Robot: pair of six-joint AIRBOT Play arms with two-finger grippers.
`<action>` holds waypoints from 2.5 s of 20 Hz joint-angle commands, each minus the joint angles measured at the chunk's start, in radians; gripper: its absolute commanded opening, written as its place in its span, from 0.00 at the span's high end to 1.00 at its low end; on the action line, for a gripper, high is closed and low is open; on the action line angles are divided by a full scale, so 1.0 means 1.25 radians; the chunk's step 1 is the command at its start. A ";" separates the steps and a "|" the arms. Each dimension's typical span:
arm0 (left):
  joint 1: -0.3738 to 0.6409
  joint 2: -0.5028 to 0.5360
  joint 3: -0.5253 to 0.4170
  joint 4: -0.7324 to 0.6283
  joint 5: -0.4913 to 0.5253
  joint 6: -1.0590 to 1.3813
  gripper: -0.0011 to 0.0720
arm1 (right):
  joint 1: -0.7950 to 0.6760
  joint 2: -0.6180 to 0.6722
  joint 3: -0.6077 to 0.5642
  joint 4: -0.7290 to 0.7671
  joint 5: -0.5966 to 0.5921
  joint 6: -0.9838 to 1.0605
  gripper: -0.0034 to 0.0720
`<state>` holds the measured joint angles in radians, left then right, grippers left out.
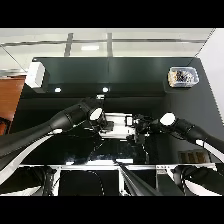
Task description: Fold the box and place the chain.
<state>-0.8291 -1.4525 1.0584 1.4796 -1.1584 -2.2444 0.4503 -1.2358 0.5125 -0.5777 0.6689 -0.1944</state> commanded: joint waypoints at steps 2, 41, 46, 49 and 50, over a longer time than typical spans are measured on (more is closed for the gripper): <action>-0.014 -0.030 0.028 0.002 -0.023 -0.038 0.96 | 0.000 0.000 0.000 0.000 0.000 0.000 0.79; -0.010 -0.034 0.040 0.021 -0.016 -0.063 0.95 | -0.020 0.117 0.006 -0.164 0.087 0.065 0.06; -0.010 -0.034 0.040 0.021 -0.016 -0.063 0.95 | -0.020 0.119 0.006 -0.157 0.087 0.067 0.80; -0.010 -0.034 0.040 0.022 -0.017 -0.063 0.95 | -0.020 0.118 0.005 -0.086 0.073 0.072 0.80; -0.010 -0.034 0.040 0.022 -0.017 -0.063 0.95 | -0.019 0.117 0.005 -0.049 0.066 0.072 0.80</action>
<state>-0.8417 -1.4948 1.1080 1.5063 -1.1782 -2.3253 0.4267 -1.0897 0.5186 -0.7288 0.7685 -0.1097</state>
